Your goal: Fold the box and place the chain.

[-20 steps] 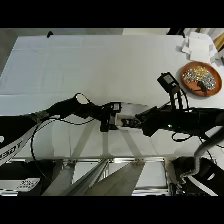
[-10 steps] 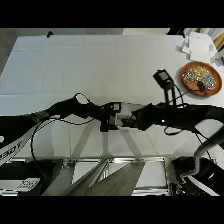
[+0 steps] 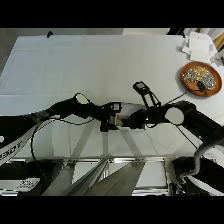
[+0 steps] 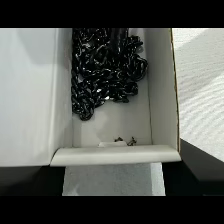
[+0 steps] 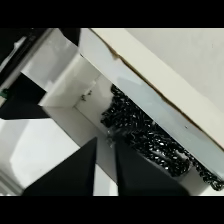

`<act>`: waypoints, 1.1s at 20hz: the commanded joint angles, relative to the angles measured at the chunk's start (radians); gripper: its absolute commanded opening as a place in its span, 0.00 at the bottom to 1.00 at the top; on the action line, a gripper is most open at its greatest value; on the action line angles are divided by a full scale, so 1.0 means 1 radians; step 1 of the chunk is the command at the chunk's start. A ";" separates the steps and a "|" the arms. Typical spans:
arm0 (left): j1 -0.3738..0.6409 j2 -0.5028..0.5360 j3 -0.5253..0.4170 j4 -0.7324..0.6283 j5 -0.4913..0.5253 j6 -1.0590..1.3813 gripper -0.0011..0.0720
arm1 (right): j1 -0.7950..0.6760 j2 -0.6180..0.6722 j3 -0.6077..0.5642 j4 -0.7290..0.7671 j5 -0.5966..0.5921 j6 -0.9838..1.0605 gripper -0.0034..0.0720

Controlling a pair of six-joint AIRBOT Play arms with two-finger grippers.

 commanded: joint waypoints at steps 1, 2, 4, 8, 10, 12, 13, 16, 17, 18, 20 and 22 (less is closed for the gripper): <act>0.000 0.001 0.000 0.000 0.000 0.000 0.55 | 0.001 -0.044 -0.005 0.001 -0.024 -0.038 0.31; 0.000 0.001 0.000 0.000 0.000 0.000 0.55 | 0.001 -0.044 -0.005 0.001 -0.018 -0.038 0.31; 0.000 0.001 0.000 0.000 0.000 0.000 0.55 | 0.000 -0.030 0.000 0.000 0.011 -0.038 0.31; 0.000 0.001 0.000 0.000 0.000 0.000 0.55 | -0.025 0.109 0.040 -0.097 0.097 -0.038 0.31; 0.000 0.001 0.000 0.000 0.000 0.000 0.55 | -0.066 0.197 0.053 -0.189 0.145 -0.035 0.31; 0.000 0.001 0.000 0.000 0.000 0.000 0.55 | -0.142 0.262 0.053 -0.269 0.204 -0.026 0.31; 0.000 0.001 0.000 0.000 0.000 0.000 0.55 | -0.190 0.277 0.053 -0.298 0.237 -0.026 0.31; 0.000 0.001 0.000 0.000 0.000 0.000 0.55 | -0.366 0.274 0.053 -0.372 0.267 -0.026 0.31; 0.000 0.001 0.000 0.000 0.000 0.000 0.55 | -0.418 0.269 0.053 -0.380 0.252 -0.026 0.31; 0.000 0.001 0.000 0.000 0.000 0.000 0.55 | -0.468 0.259 0.053 -0.382 0.231 -0.026 0.31; 0.000 0.001 0.000 0.000 0.000 0.000 0.55 | -0.534 0.227 0.052 -0.382 0.184 -0.026 0.31; 0.000 0.001 0.000 0.000 0.000 0.000 0.55 | -0.556 0.169 0.052 -0.382 0.143 -0.026 0.31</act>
